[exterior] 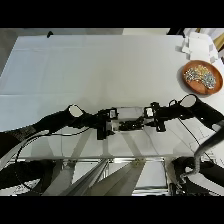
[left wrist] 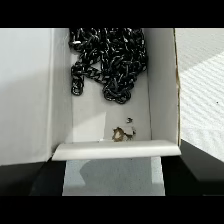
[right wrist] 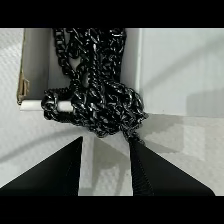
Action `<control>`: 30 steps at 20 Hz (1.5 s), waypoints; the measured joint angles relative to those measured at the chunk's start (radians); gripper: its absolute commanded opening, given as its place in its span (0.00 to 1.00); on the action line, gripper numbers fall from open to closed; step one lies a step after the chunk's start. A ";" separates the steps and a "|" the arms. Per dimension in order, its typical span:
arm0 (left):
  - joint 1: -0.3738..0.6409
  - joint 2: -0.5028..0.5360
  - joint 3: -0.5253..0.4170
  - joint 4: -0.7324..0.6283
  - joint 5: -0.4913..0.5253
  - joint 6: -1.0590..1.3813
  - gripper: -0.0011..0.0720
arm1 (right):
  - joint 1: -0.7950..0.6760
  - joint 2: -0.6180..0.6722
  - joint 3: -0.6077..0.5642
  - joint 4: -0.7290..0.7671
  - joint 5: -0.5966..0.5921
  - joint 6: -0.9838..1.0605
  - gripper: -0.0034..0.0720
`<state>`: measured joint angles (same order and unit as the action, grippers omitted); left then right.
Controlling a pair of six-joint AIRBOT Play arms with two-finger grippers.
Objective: Fold the box and place the chain.
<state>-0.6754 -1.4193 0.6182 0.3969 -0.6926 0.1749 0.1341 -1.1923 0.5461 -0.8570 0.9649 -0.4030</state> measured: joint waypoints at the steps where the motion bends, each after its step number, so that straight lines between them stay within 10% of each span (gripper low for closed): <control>1: 0.000 0.000 0.000 0.000 0.000 0.000 0.19 | 0.003 -0.003 -0.001 0.002 -0.013 -0.004 0.43; 10: 0.000 0.000 0.000 0.000 0.000 0.000 0.19 | 0.010 -0.010 -0.003 0.110 -0.085 -0.014 0.43; 14: 0.000 0.000 0.000 0.000 0.000 0.000 0.19 | 0.009 -0.010 -0.003 0.112 -0.045 -0.021 0.11; 17: 0.000 0.000 0.000 0.000 0.000 0.000 0.19 | 0.009 -0.010 -0.003 0.081 -0.014 -0.019 0.07; 30: 0.000 0.000 0.000 0.000 0.000 0.000 0.19 | 0.008 0.090 -0.004 0.014 0.007 0.201 0.07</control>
<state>-0.6754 -1.4193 0.6182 0.3973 -0.6926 0.1749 0.1421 -1.1023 0.5423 -0.8433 0.9722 -0.2024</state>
